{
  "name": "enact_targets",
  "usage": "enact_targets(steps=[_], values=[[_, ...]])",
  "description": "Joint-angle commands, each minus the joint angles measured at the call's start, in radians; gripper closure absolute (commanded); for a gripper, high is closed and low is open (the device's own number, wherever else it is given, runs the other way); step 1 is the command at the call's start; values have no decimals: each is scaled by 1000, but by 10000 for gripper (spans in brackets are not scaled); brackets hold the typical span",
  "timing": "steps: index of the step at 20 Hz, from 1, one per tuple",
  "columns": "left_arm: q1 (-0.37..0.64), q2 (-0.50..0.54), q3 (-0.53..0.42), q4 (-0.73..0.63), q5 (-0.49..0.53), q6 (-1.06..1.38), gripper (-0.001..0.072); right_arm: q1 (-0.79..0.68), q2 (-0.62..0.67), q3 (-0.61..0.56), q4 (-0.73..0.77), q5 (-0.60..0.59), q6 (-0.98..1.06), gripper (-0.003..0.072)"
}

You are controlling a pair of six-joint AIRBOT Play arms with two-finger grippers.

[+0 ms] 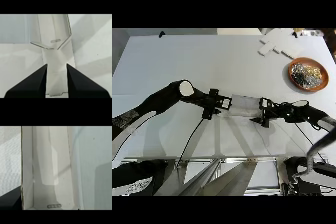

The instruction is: Fold the box and place the chain.

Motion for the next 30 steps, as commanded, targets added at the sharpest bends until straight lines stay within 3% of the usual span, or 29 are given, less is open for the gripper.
enact_targets(steps=[1, 8, 10, 18, 19, 23, 30], values=[[2, -33, 0, -45, 52, 55, 461, 0, 0, 0, 1, 0, 0, 231], [-14, -107, 1, -180, 106, 53, 471, 0, 0, 0, 1, 0, 0, 231], [-14, -107, 1, -214, 131, 56, 701, 0, 0, 0, 1, 0, 0, 231], [-24, -105, 1, -218, 149, 54, 697, 0, 0, 0, 1, 0, 0, 231], [-13, -103, 1, -187, 144, 46, 679, 0, 0, 0, 1, 0, 0, 231], [37, -85, 1, -38, 100, 2, 451, 0, 0, 0, 1, 0, 0, 231], [5, -102, 1, -142, 70, 52, 412, 0, 0, 0, 1, 0, 0, 231]])
